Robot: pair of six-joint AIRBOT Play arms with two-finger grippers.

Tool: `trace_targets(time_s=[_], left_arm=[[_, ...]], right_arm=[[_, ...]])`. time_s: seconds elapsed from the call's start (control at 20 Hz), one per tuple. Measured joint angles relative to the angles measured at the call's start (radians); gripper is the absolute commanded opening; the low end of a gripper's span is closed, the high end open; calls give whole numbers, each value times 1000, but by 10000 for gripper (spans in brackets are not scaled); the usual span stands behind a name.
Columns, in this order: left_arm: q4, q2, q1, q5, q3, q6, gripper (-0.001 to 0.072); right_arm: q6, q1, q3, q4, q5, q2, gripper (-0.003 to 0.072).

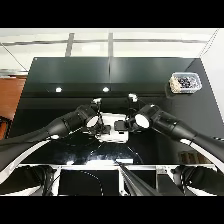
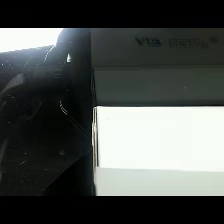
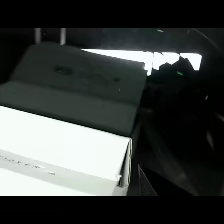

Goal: Fold the box and place the chain.

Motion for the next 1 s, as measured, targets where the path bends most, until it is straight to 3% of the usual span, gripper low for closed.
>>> trace_targets(time_s=[0.05, 0.75, 0.8, 0.85, 1.0], left_arm=[[0, 0, 0, 0, 0, 0, 30], [0, 0, 0, 0, 0, 0, 30], [0, 0, 0, 0, 0, 0, 31], [0, 0, 0, 0, 0, 0, 30], [0, 0, 0, -1, 0, -1, 31]], right_arm=[[29, 18, 10, -22, 18, -14, 365], [154, 79, 37, -93, 78, -89, 363], [156, 79, 38, -93, 79, -94, 246], [156, 79, 38, -93, 80, -98, 226], [158, 77, 38, -95, 77, -105, 11]])
